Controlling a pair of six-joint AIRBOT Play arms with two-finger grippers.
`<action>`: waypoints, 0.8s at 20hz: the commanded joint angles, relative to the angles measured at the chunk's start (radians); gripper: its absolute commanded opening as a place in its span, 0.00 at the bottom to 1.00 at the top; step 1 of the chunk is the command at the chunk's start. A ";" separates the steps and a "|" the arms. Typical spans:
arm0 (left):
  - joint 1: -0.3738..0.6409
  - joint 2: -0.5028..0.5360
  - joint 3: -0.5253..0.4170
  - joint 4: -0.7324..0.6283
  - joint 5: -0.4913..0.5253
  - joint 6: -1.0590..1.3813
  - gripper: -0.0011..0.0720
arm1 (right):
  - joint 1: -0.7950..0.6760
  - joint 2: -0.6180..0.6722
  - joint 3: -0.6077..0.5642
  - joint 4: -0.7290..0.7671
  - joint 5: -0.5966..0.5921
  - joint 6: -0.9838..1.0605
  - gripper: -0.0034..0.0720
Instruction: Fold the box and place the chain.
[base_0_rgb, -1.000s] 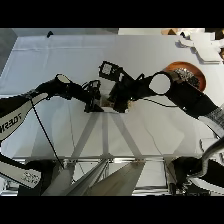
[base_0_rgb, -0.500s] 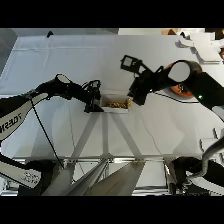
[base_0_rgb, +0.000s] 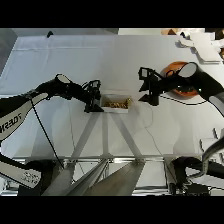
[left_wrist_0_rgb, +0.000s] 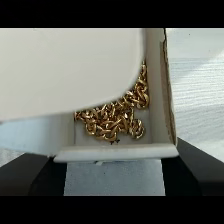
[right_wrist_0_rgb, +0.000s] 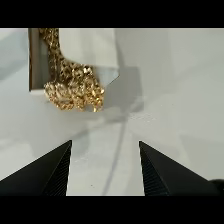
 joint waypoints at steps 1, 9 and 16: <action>0.000 0.000 0.000 0.000 0.000 0.000 0.37 | -0.004 -0.113 -0.010 0.044 0.029 -0.103 0.69; 0.000 0.000 0.000 0.000 0.000 0.000 0.37 | 0.061 -0.196 -0.010 0.181 -0.068 -0.108 0.97; 0.000 0.000 0.000 0.000 0.000 0.000 0.37 | 0.061 -0.196 -0.010 0.233 -0.055 -0.156 0.18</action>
